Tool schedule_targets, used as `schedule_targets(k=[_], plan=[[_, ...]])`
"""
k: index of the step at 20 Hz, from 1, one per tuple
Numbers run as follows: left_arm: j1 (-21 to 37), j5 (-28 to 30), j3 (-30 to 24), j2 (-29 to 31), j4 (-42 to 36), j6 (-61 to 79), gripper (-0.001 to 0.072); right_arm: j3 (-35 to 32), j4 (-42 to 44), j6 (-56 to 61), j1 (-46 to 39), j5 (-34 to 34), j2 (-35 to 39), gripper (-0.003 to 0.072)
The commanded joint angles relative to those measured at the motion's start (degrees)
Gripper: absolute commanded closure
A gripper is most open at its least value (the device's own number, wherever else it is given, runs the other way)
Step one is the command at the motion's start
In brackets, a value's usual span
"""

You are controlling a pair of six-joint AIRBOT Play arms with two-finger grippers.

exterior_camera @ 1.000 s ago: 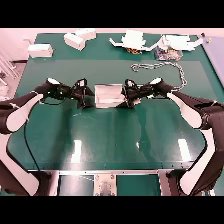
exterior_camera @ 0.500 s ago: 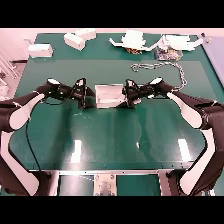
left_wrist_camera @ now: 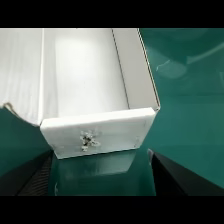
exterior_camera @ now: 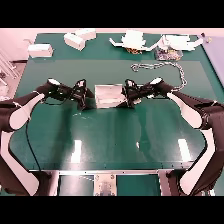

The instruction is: Fold the box and place the chain.

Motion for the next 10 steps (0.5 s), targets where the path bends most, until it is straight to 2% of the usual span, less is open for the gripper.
schedule_targets(k=[1,10], plan=[[0.02,-0.59,0.07,-0.02,-0.61,-0.46,-0.0011,0.02,0.00,0.00,0.04,0.07,0.02,0.0106],[-0.15,-2.01,0.07,-0.98,-3.19,-0.42,-0.0011,0.00,0.00,0.00,0.04,0.07,0.02,0.0106]])
